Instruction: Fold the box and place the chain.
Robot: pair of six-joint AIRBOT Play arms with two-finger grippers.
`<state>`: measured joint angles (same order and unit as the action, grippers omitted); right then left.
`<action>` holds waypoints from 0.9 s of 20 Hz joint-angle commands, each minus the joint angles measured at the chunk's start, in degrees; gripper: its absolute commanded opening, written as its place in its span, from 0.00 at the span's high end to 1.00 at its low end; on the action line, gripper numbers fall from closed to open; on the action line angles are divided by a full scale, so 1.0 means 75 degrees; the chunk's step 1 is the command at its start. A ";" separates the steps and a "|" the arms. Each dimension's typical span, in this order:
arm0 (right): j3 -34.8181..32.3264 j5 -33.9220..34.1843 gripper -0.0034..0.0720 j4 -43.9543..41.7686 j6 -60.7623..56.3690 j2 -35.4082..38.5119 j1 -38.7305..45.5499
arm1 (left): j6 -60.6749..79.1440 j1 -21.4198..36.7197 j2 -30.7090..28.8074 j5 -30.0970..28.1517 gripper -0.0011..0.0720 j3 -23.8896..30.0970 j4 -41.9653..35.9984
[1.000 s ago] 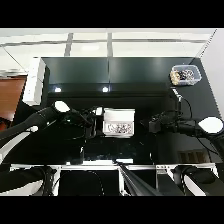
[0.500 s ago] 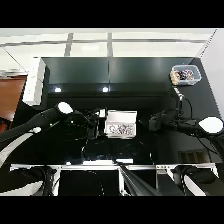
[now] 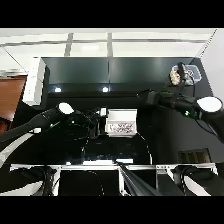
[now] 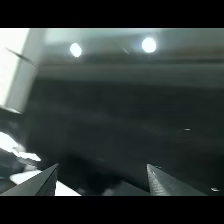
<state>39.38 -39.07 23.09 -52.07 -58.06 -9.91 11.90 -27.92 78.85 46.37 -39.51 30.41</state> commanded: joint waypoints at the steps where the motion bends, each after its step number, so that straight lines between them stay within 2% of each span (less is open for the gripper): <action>1: 0.0565 -0.0379 0.14 0.1294 -0.0073 -0.1262 -0.0326 | -0.0125 -0.0003 0.0006 -0.0154 0.44 -0.0003 0.0023; 5: 0.0629 -0.0880 0.14 0.2017 0.1530 -0.1408 -0.0877 | -0.0125 -0.0003 0.0006 -0.0160 0.44 -0.0003 0.0023; 9: 0.1291 -0.2757 0.14 0.2652 0.3733 -0.1405 -0.0901 | -0.0125 -0.0003 0.0006 -0.0160 0.44 -0.0003 0.0023; 12: 0.1413 -0.3585 0.14 0.2940 0.3800 -0.1405 -0.0903 | -0.0125 -0.0003 0.0006 -0.0157 0.43 -0.0003 0.0026; 14: 0.1413 -0.3724 0.14 0.3110 0.3998 -0.1405 -0.0991 | -0.0125 -0.0003 0.0006 -0.0149 0.43 -0.0003 0.0026; 18: 0.1413 -0.3241 0.14 0.3133 0.4538 -0.1422 -0.1157 | -0.0125 -0.0003 0.0006 -0.0154 0.43 -0.0003 0.0026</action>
<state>49.76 -63.81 45.56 -21.82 -68.64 -17.82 10.96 -27.92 78.85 45.12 -39.51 30.59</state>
